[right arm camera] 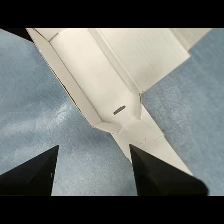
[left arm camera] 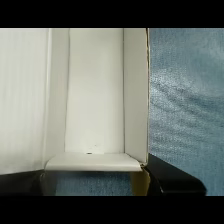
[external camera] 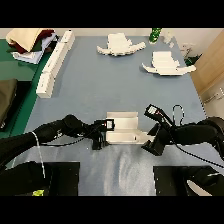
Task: Fold the box.
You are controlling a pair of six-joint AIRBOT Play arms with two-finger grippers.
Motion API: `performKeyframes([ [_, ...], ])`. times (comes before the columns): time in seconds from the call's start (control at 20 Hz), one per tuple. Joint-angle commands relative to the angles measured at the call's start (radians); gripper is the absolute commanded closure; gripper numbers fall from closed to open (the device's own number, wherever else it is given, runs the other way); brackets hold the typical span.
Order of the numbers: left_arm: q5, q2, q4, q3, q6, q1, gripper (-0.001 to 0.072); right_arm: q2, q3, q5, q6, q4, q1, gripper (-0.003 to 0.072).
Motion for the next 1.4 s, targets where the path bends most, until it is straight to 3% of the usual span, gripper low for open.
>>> performKeyframes([
  [0.0,-0.001,0.000,0.000,0.001,-0.002,0.000,0.0062,0.000,0.001,0.009,0.000,0.000,0.000,-0.0019],
  [0.1,-0.001,0.000,-0.001,0.001,-0.002,0.000,0.0081,0.000,0.001,0.012,0.000,0.000,0.000,-0.0018],
  [0.15,-0.002,0.000,0.000,0.001,-0.003,0.000,0.0285,0.000,0.001,0.012,0.000,0.000,0.000,-0.0019],
  [0.2,-0.004,0.000,0.000,0.001,-0.003,0.000,0.0335,0.000,0.001,0.012,0.000,0.000,0.000,-0.0019],
  [0.4,-0.004,0.000,0.000,0.001,-0.003,0.000,0.0334,-0.006,0.001,0.038,0.041,0.036,0.000,-0.0013],
  [0.45,-0.004,0.000,0.000,0.001,-0.003,0.000,0.0334,-0.012,0.001,0.056,0.065,0.090,0.000,0.0053],
  [0.55,-0.004,0.000,0.000,0.001,-0.003,0.000,0.0335,-0.033,0.001,0.123,0.154,0.211,0.000,0.0089],
  [0.6,-0.003,0.000,-0.001,0.001,-0.003,0.000,0.0335,-0.047,0.002,0.153,0.196,0.268,0.000,0.0261],
  [0.65,-0.003,0.000,0.000,0.001,-0.003,0.000,0.0336,-0.066,0.002,0.183,0.226,0.319,0.001,0.0492],
  [0.7,-0.003,0.000,0.000,0.001,-0.003,0.000,0.0335,-0.094,0.002,0.228,0.226,0.360,0.002,0.0592],
  [0.75,-0.003,0.000,0.000,0.001,-0.003,0.000,0.0336,-0.124,0.003,0.278,0.227,0.382,0.007,0.0603],
  [0.8,-0.003,0.000,0.000,0.001,-0.003,0.000,0.0336,-0.164,0.013,0.335,0.229,0.390,0.012,0.0683],
  [1.0,-0.003,0.000,0.000,0.001,-0.003,0.000,0.0336,-0.378,0.131,0.447,0.236,0.336,0.008,0.0683],
  [1.2,-0.003,0.000,0.000,0.001,-0.003,0.000,0.0336,-0.620,0.211,0.441,0.220,0.304,-0.007,0.0683],
  [1.35,-0.003,0.000,0.000,0.001,-0.003,0.000,0.0336,-0.699,0.215,0.430,0.176,0.307,0.005,0.0683],
])
